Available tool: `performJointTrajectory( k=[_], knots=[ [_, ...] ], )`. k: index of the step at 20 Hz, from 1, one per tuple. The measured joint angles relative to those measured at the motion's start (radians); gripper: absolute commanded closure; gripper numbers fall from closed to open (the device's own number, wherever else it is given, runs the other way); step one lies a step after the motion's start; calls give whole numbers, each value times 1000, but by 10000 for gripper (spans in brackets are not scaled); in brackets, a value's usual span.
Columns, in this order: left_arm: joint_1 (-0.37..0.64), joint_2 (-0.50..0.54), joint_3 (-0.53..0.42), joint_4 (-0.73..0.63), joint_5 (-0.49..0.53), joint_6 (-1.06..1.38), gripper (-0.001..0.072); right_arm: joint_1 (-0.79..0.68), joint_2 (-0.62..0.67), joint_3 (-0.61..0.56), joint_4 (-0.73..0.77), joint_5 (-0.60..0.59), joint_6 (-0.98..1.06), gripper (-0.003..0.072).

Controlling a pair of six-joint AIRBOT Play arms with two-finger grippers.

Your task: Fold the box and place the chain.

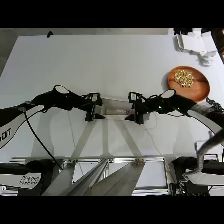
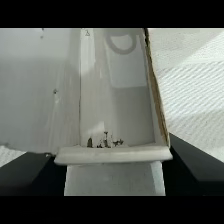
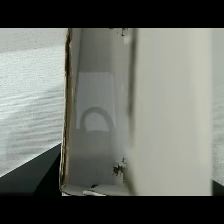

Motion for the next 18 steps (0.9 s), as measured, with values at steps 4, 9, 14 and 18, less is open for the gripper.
performJointTrajectory(
  k=[4,9,14,18],
  knots=[
    [-1,0,0,0,5,0,497,0,0,0,0,0,0,252],
    [-1,0,0,0,7,-1,497,0,0,0,0,1,0,252],
    [-1,0,0,0,8,-1,497,0,0,0,1,1,0,252],
    [-1,0,0,0,9,-2,497,0,0,0,1,2,0,252]
  ],
)
